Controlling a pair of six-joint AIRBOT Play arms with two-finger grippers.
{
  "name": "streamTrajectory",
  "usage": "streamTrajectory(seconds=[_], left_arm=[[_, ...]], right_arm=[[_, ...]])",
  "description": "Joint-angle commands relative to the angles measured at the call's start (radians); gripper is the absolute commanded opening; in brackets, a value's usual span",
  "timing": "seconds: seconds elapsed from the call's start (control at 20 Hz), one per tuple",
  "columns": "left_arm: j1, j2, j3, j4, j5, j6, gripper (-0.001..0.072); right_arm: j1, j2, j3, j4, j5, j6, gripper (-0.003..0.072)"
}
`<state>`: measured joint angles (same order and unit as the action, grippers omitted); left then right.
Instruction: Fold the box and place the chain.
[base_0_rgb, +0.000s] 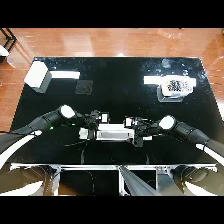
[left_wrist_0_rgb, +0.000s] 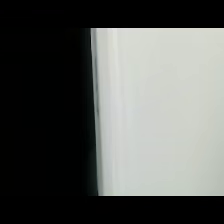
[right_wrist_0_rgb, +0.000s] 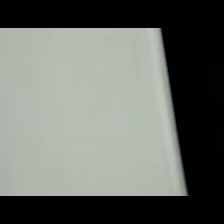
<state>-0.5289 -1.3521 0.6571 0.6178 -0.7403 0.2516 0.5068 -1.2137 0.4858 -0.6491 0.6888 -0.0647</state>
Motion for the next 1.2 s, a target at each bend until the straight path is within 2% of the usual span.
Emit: streamTrajectory(seconds=[0.0, 1.15], left_arm=[[0.000, 0.000, 0.000, 0.000, -0.004, -0.002, 0.0018], [0.000, 0.000, 0.000, 0.000, 0.003, -0.010, 0.0018]], right_arm=[[0.000, 0.000, 0.000, -0.003, -0.009, 0.000, 0.0697], [-0.005, 0.000, -0.001, -0.019, -0.009, 0.005, 0.0697]])
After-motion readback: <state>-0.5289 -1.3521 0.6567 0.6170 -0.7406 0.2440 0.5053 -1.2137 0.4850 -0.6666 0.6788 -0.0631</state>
